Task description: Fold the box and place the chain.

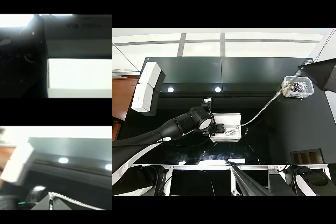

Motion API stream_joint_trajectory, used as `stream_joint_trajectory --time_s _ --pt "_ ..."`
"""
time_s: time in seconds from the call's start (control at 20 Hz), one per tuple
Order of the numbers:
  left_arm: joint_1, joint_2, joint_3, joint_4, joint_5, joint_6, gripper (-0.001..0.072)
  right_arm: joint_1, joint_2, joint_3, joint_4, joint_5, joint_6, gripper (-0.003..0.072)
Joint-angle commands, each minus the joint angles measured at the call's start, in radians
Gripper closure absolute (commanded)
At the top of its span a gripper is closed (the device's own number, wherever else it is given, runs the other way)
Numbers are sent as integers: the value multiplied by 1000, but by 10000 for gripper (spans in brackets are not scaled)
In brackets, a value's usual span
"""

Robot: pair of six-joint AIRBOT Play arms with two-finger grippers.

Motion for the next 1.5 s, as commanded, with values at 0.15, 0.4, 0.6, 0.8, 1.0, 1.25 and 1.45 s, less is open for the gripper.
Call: stream_joint_trajectory --time_s 0.15,0.4,0.6,0.8,1.0,1.25,1.45 --pt "-1 0 1 -4 0 1 676 138 2 13 200 -13 -14 655" --pt "-1 0 1 -3 0 0 676 254 0 13 247 -161 -18 656" --pt "-1 0 1 -4 0 0 676 291 -47 -2 231 -108 -13 656" --pt "-1 0 1 -4 0 1 676 351 -92 -111 169 -108 11 656" --pt "-1 0 1 -4 0 0 676 361 -108 -239 109 -107 58 656" --pt "-1 0 1 -3 0 0 676 454 -154 -400 114 -173 69 655" --pt "-1 0 1 -3 1 0 676 498 -237 -462 93 -221 77 655"
